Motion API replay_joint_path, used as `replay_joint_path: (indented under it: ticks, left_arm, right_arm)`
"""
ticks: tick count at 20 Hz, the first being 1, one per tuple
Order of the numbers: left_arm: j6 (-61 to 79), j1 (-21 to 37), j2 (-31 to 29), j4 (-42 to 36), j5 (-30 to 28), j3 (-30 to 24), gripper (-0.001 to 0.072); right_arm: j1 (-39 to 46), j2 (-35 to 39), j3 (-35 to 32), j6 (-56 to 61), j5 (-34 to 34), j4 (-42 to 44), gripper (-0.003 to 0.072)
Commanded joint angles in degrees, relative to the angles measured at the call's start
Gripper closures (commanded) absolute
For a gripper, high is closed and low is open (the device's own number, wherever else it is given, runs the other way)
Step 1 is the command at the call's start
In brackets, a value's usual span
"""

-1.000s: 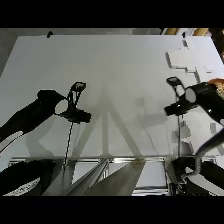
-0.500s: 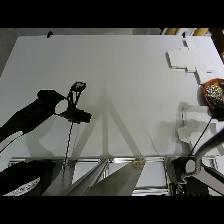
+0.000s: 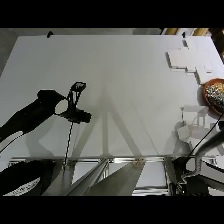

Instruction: Fold the box and place the chain.

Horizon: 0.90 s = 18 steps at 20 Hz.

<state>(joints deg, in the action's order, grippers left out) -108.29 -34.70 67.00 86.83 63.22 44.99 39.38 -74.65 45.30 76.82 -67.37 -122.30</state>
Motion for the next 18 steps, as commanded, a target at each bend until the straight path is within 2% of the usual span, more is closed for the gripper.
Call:
replay_joint_path:
  ticks: [1, 2, 6, 10, 14, 16, 18]
  left_arm:
    - [0.0, 0.0, 0.0, 0.0, 0.0, 0.0, 0.0701]
    - [0.0, 0.0, 0.0, 0.0, 0.0, 0.0, 0.0701]
    - [0.0, 0.0, 0.0, 0.0, 0.0, 0.0, 0.0701]
    - [0.0, 0.0, 0.0, 0.0, 0.0, 0.0, 0.0701]
    - [0.0, 0.0, 0.0, 0.0, 0.0, 0.0, 0.0701]
    - [0.0, 0.0, 0.0, 0.0, 0.0, 0.0, 0.0701]
    - [0.0, 0.0, 0.0, 0.0, 0.0, 0.0, 0.0701]
  right_arm:
    - [0.4, -1.3, 0.0, 0.9, -3.7, -0.3, 0.0513]
    - [0.3, -1.2, 0.0, 0.9, -4.8, 0.0, 0.0668]
    - [-6.6, 3.6, 0.0, 0.7, -6.4, 5.5, 0.0670]
    - [-16.2, 11.3, 0.0, -4.3, -5.2, 26.1, 0.0670]
    - [-22.4, 15.9, -0.7, -5.5, -4.7, 42.6, 0.0671]
    - [-26.0, 17.1, -3.1, -9.2, -4.3, 52.6, 0.0671]
    - [-31.4, 18.5, -6.9, -11.0, -1.9, 56.9, 0.0671]
